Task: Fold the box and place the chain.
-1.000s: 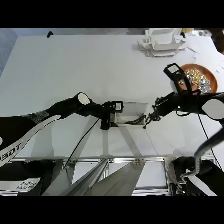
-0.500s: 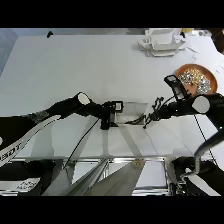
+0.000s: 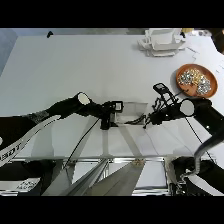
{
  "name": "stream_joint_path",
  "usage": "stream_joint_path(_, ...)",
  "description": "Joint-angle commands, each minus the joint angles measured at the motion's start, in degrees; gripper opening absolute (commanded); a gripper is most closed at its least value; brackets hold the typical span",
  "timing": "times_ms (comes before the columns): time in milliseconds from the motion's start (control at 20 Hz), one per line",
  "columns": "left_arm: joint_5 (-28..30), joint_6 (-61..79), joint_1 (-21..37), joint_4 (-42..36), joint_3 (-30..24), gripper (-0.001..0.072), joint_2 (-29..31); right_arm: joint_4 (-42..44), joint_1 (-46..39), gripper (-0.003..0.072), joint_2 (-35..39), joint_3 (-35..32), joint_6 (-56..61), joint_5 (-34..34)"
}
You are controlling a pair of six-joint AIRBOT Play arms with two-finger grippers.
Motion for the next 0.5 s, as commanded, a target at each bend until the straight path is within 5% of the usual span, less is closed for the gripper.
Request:
stream_joint_path(0,0.02,0.02,0.02,0.0,-0.04,0.0271,0.02,0.11,0.55,0.0284,-2.29,-0.07,0.55,-1.11)
stream_joint_path(100,0.02,0.02,0.02,0.0,-0.04,0.0271,0.02,0.04,0.55,0.0227,-3.21,-0.07,1.29,-1.03)
stream_joint_path(450,0.02,0.02,0.02,0.02,-0.04,0.0271,0.02,-0.02,0.55,0.0218,-3.93,-0.09,2.03,-3.26)
